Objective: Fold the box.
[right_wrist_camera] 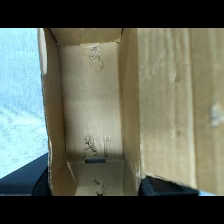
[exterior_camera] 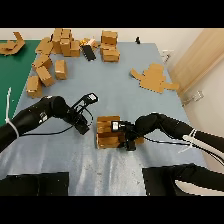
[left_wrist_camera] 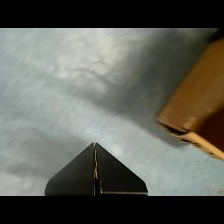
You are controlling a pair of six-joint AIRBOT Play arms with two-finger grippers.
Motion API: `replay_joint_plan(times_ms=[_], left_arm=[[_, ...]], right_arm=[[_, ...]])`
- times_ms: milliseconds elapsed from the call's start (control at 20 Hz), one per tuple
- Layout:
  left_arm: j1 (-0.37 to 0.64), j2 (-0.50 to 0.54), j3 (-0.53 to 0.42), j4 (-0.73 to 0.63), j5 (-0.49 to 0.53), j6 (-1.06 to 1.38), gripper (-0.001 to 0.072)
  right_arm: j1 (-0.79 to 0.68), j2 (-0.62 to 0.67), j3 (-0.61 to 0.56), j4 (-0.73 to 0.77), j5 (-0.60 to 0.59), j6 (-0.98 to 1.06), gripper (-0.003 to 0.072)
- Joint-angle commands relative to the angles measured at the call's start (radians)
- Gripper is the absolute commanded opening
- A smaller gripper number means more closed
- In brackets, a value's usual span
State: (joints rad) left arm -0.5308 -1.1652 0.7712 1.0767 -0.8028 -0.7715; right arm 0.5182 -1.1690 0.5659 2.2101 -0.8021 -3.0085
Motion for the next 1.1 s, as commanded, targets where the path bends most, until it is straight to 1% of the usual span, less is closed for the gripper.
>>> replay_joint_plan(times_ms=[0,50,100,150,200,250,350,450,700,800,950,1050], left_arm=[[-0.018,0.143,-0.146,-0.233,0.089,0.212,0.0012],[-0.042,0.203,-0.181,-0.249,0.092,0.285,0.0013],[-0.069,0.245,-0.209,-0.227,0.097,0.324,0.0015],[-0.09,0.27,-0.233,-0.178,0.093,0.326,0.0232],[-0.101,0.279,-0.249,-0.147,0.086,0.325,0.0566],[-0.102,0.28,-0.257,-0.148,0.058,0.326,0.072],[-0.104,0.279,-0.258,-0.174,0.016,0.326,0.072],[-0.105,0.278,-0.258,-0.216,0.025,0.327,0.072],[-0.105,0.277,-0.258,-0.224,0.039,0.327,0.072],[-0.105,0.259,-0.258,-0.224,0.082,0.327,0.072],[-0.105,0.191,-0.258,-0.225,0.134,0.396,0.072],[-0.105,0.148,-0.257,-0.27,0.163,0.447,0.072]], right_arm=[[0.0,0.0,0.0,0.0,0.0,0.0,0.0582],[0.0,0.0,0.0,0.0,0.0,0.0,0.0582],[0.0,0.0,0.0,0.0,0.0,0.0,0.0582],[0.0,0.0,0.0,0.0,0.0,0.0,0.0582],[0.0,0.0,0.0,0.0,0.0,0.0,0.0582],[0.0,0.0,0.0,0.0,0.0,0.0,0.0582],[0.0,0.0,0.0,0.0,0.0,0.0,0.0582],[0.0,0.0,0.0,0.0,0.0,0.0,0.0582],[0.0,0.0,0.0,0.0,0.0,0.0,0.0582],[0.0,0.0,0.0,0.0,0.0,0.0,0.0582],[0.0,0.0,0.0,0.0,0.0,0.0,0.0582],[0.0,0.0,0.0,0.0,0.0,0.0,0.0582]])
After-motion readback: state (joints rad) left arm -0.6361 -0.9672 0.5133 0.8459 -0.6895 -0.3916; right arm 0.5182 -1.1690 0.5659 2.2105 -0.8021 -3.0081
